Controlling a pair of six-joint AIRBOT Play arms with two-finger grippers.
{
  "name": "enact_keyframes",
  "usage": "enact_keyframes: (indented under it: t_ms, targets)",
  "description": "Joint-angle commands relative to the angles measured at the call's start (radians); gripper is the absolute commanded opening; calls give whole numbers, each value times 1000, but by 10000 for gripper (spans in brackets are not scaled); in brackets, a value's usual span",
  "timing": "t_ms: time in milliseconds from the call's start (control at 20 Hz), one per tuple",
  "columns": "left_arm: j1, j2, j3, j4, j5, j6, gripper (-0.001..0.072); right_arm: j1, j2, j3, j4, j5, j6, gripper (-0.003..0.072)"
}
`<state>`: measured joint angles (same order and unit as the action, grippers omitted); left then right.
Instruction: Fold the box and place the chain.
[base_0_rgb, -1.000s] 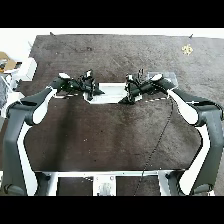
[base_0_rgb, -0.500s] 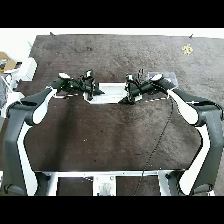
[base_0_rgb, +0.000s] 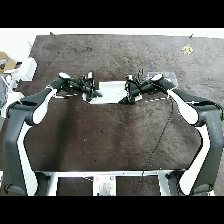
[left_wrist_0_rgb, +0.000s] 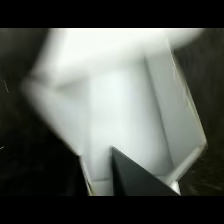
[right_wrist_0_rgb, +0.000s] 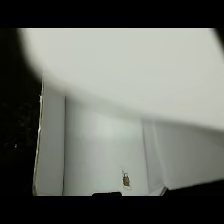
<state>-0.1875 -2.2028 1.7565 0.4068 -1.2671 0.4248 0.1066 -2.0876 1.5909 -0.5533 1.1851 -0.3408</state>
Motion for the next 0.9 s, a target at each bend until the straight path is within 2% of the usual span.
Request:
enact_keyframes:
  t_ms: [0, 350, 550, 600, 650, 750, 850]
  targets:
    - [9, 18, 3, -53, -23, -35, 264, 0, -1, 0, 0, 2, 0, 590]
    - [97, 118, 5, -60, -155, -151, 265, 0, -1, 0, 0, 2, 0, 590]
    - [154, 156, 37, -103, -377, -335, 261, 0, -1, 0, 0, 2, 0, 590]
    - [152, 156, 37, -108, -420, -378, 184, 0, -1, 0, 0, 2, 0, 590]
    - [140, 155, 35, -101, -454, -404, 58, -1, -1, 0, 0, 2, 0, 590]
    - [102, 154, 35, -71, -455, -410, 43, 0, -1, 0, 0, 2, 0, 590]
    - [53, 154, 35, -36, -392, -429, 43, -1, -1, 0, 0, 2, 0, 590]
